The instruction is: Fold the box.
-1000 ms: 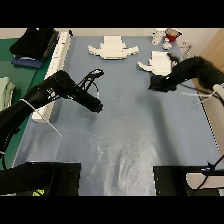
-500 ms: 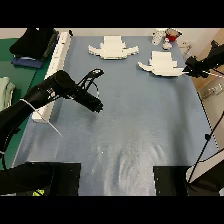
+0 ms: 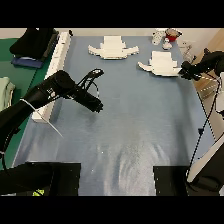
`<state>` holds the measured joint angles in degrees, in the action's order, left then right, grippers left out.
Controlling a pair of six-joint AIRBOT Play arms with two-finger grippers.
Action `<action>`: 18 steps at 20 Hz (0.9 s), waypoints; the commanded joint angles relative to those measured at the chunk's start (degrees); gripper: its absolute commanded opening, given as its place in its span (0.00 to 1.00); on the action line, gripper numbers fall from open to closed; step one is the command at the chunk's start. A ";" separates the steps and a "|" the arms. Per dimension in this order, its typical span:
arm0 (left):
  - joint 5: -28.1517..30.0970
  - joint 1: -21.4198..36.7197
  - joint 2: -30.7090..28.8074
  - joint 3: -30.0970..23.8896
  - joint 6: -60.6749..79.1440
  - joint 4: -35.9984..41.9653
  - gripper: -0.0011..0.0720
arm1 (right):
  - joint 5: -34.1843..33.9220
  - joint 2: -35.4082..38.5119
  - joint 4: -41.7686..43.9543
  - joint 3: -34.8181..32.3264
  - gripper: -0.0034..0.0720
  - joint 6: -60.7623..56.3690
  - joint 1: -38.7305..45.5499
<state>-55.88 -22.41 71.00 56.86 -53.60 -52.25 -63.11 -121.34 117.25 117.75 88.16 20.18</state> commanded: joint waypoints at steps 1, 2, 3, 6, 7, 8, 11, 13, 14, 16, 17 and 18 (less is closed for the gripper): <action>0.00 -0.02 0.04 0.02 0.00 -0.02 0.03 | 0.31 -1.20 2.21 0.72 0.42 2.75 0.07; 0.02 -0.02 0.04 0.02 0.00 -0.02 0.03 | 0.35 -1.20 3.41 0.72 0.41 4.02 0.07; 0.00 -0.02 0.04 0.02 0.00 -0.02 0.03 | 0.50 -1.20 4.50 0.72 0.39 4.85 0.07; 0.00 -0.02 0.04 0.02 0.00 -0.02 0.03 | 0.37 -1.18 6.25 0.72 0.05 5.97 0.07; 0.00 -0.02 0.04 0.02 0.00 -0.02 0.03 | 0.33 -1.16 6.56 0.72 0.05 5.97 0.07; 0.00 -0.02 0.04 0.02 0.00 -0.02 0.03 | -0.35 -1.07 6.73 0.72 0.05 5.97 0.07; 0.02 -0.02 0.04 0.02 0.00 -0.02 0.03 | -5.92 -0.26 7.93 0.55 0.05 9.55 0.04; 0.00 -0.02 0.04 0.02 0.00 -0.02 0.03 | -8.35 1.44 12.35 -2.21 0.05 14.43 0.04; 0.00 -0.02 0.04 0.02 0.00 -0.02 0.03 | -8.24 2.78 13.31 -4.33 0.05 14.34 0.04; -0.22 -0.02 0.04 0.02 -0.02 0.00 0.03 | -8.33 6.05 13.90 -9.25 0.05 14.40 0.04; -0.37 -0.02 0.04 0.02 -0.02 0.00 0.03 | -8.35 8.35 13.90 -12.46 0.05 14.78 -0.11; -0.46 -0.02 0.04 0.02 -0.02 -0.02 0.03 | -8.33 10.91 13.88 -15.93 0.05 15.82 -0.35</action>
<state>-56.05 -22.41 71.00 56.86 -53.60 -52.27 -70.17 -115.33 129.45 108.77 101.49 20.18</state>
